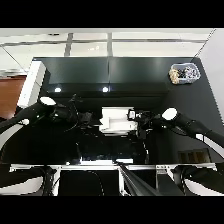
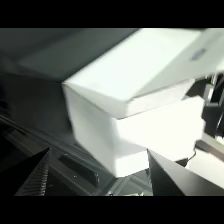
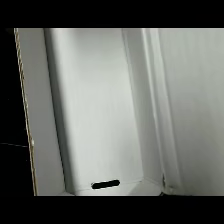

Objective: Fold the box and place the chain.

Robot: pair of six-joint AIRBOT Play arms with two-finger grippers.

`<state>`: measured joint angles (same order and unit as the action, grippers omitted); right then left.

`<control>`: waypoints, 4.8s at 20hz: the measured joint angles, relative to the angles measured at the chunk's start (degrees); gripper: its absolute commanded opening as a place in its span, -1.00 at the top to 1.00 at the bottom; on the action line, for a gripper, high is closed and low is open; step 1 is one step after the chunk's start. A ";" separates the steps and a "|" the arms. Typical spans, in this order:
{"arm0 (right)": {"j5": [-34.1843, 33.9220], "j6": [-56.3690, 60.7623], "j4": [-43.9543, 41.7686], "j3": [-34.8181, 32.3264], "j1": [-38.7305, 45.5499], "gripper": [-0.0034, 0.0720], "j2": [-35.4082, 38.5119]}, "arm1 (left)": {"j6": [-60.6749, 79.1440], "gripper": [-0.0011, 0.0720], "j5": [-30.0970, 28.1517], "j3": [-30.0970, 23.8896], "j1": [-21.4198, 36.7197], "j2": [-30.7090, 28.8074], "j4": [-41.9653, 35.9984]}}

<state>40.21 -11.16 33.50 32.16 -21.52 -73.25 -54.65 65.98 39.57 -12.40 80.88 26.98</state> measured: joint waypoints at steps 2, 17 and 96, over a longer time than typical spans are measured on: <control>0.00 0.00 0.00 0.00 0.00 0.38 0.00 | -1.84 -0.86 -0.98 0.46 -1.95 0.00 0.22; 0.00 0.00 0.02 0.00 0.00 0.38 0.00 | -26.99 0.03 -1.66 13.60 -13.55 0.02 18.64; -0.24 0.24 0.02 -0.02 0.00 -0.76 -0.02 | -85.88 0.91 -0.94 27.17 -35.45 8.46 62.07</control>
<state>39.97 -10.92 33.52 32.14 -21.52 -73.28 -140.53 65.04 66.74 -47.86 89.34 89.06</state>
